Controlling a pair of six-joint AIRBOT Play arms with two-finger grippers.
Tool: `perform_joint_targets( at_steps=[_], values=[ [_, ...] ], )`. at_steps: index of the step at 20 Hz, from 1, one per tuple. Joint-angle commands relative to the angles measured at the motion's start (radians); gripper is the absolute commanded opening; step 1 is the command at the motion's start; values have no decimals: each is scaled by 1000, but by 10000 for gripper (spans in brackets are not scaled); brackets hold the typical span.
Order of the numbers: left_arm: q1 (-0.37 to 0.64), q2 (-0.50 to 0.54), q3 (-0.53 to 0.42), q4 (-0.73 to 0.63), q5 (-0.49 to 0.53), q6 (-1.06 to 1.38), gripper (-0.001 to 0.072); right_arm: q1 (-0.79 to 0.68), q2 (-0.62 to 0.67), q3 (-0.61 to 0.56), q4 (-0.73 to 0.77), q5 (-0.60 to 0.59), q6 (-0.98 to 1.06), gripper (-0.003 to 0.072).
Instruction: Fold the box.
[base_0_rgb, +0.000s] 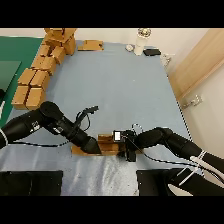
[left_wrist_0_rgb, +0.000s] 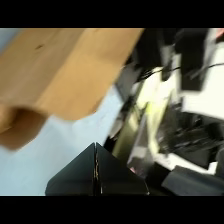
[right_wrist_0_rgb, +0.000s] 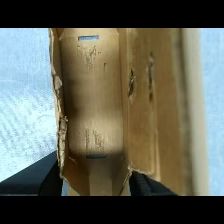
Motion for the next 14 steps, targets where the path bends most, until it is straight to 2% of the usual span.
perform_joint_targets(
  at_steps=[1, 4, 7, 11, 14],
  values=[
    [-51, -44, 49, -146, 149, -73, 10, 0, 1, -1, -3, 0, 0, 502],
    [-13, -115, 140, -88, 206, -74, 10, 0, 1, -1, -3, 0, 0, 502],
    [29, -167, 193, 76, 241, -142, 10, 0, 1, -1, -4, 0, 0, 502],
    [62, -216, 198, 229, 241, -205, 10, 0, 1, -1, -4, 0, 0, 502],
    [60, -261, 198, 231, 227, -204, 10, 0, 1, -1, -3, 0, 0, 502]
  ],
)
